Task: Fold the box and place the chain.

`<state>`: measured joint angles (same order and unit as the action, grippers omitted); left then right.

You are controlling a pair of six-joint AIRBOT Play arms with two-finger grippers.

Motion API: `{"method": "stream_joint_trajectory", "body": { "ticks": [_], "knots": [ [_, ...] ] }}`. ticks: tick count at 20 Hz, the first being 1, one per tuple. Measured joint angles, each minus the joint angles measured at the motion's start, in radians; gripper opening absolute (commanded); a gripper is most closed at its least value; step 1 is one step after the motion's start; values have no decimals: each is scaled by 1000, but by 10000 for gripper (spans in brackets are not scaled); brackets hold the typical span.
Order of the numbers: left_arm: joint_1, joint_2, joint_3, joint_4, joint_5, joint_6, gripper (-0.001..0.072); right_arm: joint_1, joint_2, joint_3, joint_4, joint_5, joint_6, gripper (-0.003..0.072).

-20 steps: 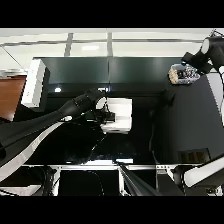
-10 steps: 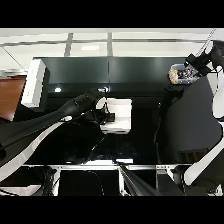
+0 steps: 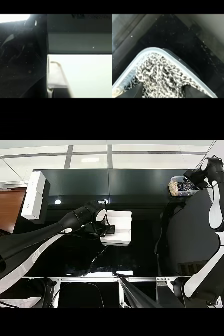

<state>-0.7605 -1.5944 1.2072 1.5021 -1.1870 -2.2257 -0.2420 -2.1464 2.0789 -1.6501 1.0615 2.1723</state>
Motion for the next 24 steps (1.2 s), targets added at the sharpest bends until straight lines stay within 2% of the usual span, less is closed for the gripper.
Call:
{"method": "stream_joint_trajectory", "body": {
  "ticks": [2,3,4,8,11,20,24],
  "knots": [
    [0,0,0,0,0,0,28,0,-7,-1,-4,-5,-18,403],
    [0,0,0,0,0,0,28,-1,-9,-2,-6,-2,-26,143],
    [0,0,0,0,0,0,28,-1,-10,-2,1,2,-43,16],
    [0,0,0,0,0,0,27,-1,30,-3,27,45,-138,16],
    [0,0,0,0,0,0,27,-1,125,-3,21,79,-226,14],
    [0,0,0,0,0,0,28,26,607,-2,40,185,-475,14],
    [0,0,0,0,0,-1,28,35,795,-51,161,302,-593,15]
  ]
}}
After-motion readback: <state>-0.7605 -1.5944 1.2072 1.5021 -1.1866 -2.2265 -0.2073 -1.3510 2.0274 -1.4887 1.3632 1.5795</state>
